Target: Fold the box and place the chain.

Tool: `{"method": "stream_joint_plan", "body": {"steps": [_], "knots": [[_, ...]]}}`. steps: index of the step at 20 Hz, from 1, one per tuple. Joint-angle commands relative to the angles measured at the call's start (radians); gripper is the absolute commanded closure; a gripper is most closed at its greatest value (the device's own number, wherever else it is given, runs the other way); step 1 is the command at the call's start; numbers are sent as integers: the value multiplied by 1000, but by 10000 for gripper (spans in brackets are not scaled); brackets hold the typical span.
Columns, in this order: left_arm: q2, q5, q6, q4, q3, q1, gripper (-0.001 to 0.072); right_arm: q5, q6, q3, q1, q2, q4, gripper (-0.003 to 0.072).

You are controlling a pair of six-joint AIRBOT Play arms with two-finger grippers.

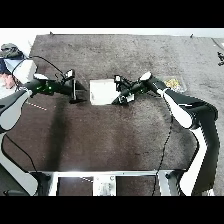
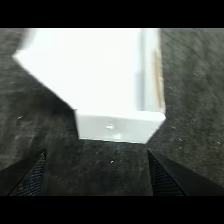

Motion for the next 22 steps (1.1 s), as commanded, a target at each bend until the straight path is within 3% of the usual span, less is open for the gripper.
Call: {"method": "stream_joint_plan", "body": {"steps": [1,19,22], "knots": [[-5,-43,74,3,1,-10,-11,0,0,0,0,0,0,310],[-52,51,123,-48,2,-95,-11,0,0,0,0,0,0,310],[-53,138,168,-45,2,-101,-11,0,0,0,0,0,0,310]]}}
